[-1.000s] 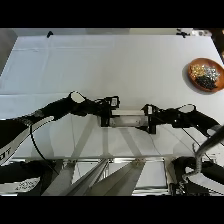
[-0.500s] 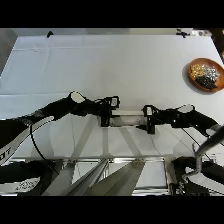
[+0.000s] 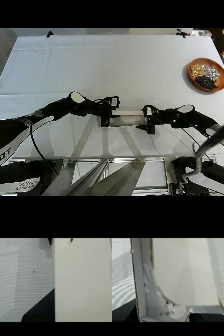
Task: Fold the box and place the chain.
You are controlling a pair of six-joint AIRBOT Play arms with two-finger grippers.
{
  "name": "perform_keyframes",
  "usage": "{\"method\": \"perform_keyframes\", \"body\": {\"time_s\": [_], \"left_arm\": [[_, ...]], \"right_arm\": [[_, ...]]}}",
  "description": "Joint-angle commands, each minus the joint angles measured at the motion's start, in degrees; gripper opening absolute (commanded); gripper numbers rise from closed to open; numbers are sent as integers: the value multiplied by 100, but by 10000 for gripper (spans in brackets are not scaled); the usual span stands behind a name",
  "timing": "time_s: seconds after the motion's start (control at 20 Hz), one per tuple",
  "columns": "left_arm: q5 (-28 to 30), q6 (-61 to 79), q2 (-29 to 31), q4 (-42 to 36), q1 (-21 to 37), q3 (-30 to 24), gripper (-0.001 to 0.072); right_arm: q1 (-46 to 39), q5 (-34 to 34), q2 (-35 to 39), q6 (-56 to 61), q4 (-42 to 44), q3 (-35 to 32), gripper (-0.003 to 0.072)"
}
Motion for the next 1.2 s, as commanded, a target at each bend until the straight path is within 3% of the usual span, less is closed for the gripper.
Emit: {"method": "perform_keyframes", "body": {"time_s": [0.0, 0.05, 1.15], "left_arm": [[2, 0, 4, 0, 2, 2, 13], [2, 0, 4, 0, 2, 2, 13], [2, 0, 4, 0, 2, 2, 13]], "right_arm": [[7, -15, -7, -2, -28, 0, 485], [7, -15, -7, -2, -33, 0, 457], [4, -157, -4, 0, -166, 0, 460]]}}
